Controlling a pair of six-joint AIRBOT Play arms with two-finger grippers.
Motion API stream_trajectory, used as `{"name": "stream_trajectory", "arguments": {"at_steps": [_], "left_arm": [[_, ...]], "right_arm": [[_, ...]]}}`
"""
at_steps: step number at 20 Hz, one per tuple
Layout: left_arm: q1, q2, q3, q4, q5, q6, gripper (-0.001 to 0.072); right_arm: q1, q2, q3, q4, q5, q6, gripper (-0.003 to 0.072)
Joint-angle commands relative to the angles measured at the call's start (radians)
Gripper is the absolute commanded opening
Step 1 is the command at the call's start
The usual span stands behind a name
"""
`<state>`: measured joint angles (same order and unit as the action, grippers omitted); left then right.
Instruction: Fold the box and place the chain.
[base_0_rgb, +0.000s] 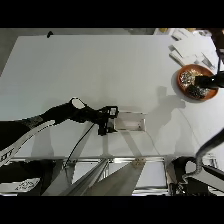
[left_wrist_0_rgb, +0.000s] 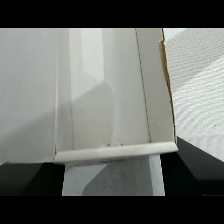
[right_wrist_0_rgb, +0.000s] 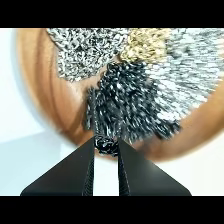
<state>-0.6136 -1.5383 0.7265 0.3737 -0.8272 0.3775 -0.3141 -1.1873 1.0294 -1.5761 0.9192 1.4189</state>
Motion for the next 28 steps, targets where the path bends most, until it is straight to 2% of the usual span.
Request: {"name": "stream_trajectory", "arguments": {"at_steps": [1,5,7,12,16,22,28], "left_arm": [[0.001,0.0,0.0,0.0,0.0,0.0,0.0393],[0.001,0.0,0.0,0.0,0.0,0.0,0.0393],[0.001,0.0,0.0,0.0,0.0,0.0,0.0393],[0.001,0.0,0.0,0.0,0.0,0.0,0.0393],[0.001,0.0,0.0,0.0,0.0,0.0,0.0393],[0.001,0.0,0.0,0.0,0.0,0.0,0.0393],[0.001,0.0,0.0,0.0,0.0,0.0,0.0393]], "right_arm": [[0.0,0.182,0.001,0.095,0.177,-0.018,0.0014],[0.0,0.364,0.0,0.244,0.344,-0.041,0.0014],[0.026,0.445,0.0,0.32,0.392,-0.041,0.0014],[0.244,0.584,-0.001,0.463,0.467,-0.039,0.0014],[0.383,0.651,-0.001,0.463,0.48,-0.006,0.0014],[0.473,0.677,-0.004,0.464,0.457,-0.04,0.0014],[0.639,0.678,-0.103,0.578,0.372,-0.047,0.0013]]}}
